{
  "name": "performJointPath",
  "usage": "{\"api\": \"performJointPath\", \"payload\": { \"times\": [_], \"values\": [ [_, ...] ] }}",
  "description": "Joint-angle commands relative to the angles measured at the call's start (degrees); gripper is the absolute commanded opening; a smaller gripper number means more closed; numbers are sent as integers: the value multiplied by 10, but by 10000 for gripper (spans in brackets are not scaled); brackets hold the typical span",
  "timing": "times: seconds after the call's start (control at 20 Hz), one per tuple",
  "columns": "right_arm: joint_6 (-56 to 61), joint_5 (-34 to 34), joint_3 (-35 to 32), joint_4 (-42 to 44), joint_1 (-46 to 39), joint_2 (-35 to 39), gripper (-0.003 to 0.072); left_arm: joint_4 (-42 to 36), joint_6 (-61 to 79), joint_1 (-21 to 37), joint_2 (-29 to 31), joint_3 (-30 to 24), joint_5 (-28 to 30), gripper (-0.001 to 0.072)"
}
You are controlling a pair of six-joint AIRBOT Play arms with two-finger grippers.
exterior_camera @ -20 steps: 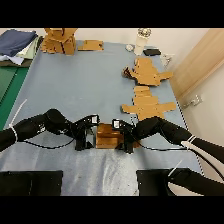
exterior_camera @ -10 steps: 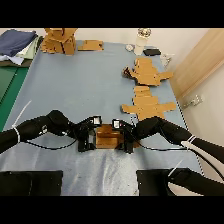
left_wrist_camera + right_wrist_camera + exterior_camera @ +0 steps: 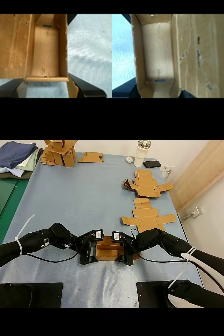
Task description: Fold the box.
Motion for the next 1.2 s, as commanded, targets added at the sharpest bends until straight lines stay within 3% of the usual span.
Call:
{"api": "performJointPath", "payload": {
  "times": [0.0, 0.55, 0.6, 0.65, 1.15],
  "values": [
    [0, 0, 0, 0, 0, 0, 516, -1, 6, -1, 0, 0, 0, 705],
    [0, 0, 0, 0, 0, 0, 516, -2, 15, -1, -7, 1, -10, 702],
    [0, 0, 0, 0, 0, 0, 516, -1, 18, -1, -7, 0, -8, 684],
    [0, 0, 0, 0, 0, 0, 516, -2, 23, -1, -8, 1, -7, 590],
    [0, 0, 0, 0, 0, 0, 516, -1, 33, 0, -9, 0, -8, 587]
  ]
}}
